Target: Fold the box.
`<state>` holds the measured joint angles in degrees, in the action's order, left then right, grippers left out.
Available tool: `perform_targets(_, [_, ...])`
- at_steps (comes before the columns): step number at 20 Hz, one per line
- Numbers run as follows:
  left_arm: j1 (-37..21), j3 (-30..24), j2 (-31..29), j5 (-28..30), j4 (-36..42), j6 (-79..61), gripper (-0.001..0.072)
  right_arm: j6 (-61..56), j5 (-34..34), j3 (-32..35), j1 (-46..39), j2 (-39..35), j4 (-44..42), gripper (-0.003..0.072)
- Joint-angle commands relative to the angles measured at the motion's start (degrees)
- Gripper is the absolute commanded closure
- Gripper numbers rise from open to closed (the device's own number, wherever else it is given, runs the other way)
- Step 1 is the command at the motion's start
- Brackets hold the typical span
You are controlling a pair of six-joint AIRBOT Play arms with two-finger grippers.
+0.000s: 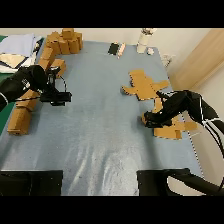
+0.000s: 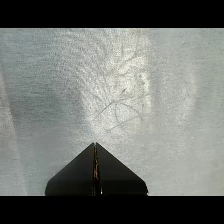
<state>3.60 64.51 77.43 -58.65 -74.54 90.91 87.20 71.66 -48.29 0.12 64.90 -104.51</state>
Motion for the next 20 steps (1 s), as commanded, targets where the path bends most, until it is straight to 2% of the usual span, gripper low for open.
perform_targets(1, [0.00,0.07,0.02,0.00,-0.02,0.00,0.0698,-0.92,1.01,-4.00,-2.40,-0.04,9.84,0.0381])
perform_targets(3, [0.00,0.07,0.02,0.00,-0.02,0.00,0.0698,-1.42,1.92,-8.55,-8.57,0.02,20.20,0.0359])
perform_targets(4, [0.00,0.07,0.02,0.00,-0.02,0.00,0.0698,-1.33,1.70,-10.05,-12.79,0.20,24.28,0.0276])
perform_targets(5, [0.00,0.07,0.02,0.00,-0.02,0.00,0.0698,-0.94,1.38,-11.13,-17.55,0.76,25.88,0.0276])
perform_targets(7, [0.00,0.07,0.02,0.02,-0.02,0.00,0.0698,4.79,-1.95,-11.39,-27.04,2.62,24.30,0.0276])
perform_targets(10, [0.00,0.07,0.02,0.17,0.02,0.02,0.0698,13.29,-9.14,-11.58,-37.42,6.88,13.11,0.0275])
perform_targets(13, [0.00,0.07,0.02,0.22,0.15,0.02,0.0698,18.29,-8.94,-14.69,-41.66,12.98,8.15,0.0276])
perform_targets(16, [0.00,0.07,0.02,0.17,0.15,0.00,0.0698,20.22,-6.64,-18.25,-42.42,17.77,8.68,0.0275])
perform_targets(20, [0.00,0.07,0.02,0.20,0.17,0.00,0.0698,21.64,-6.73,-19.78,-42.53,19.32,10.62,0.0275])
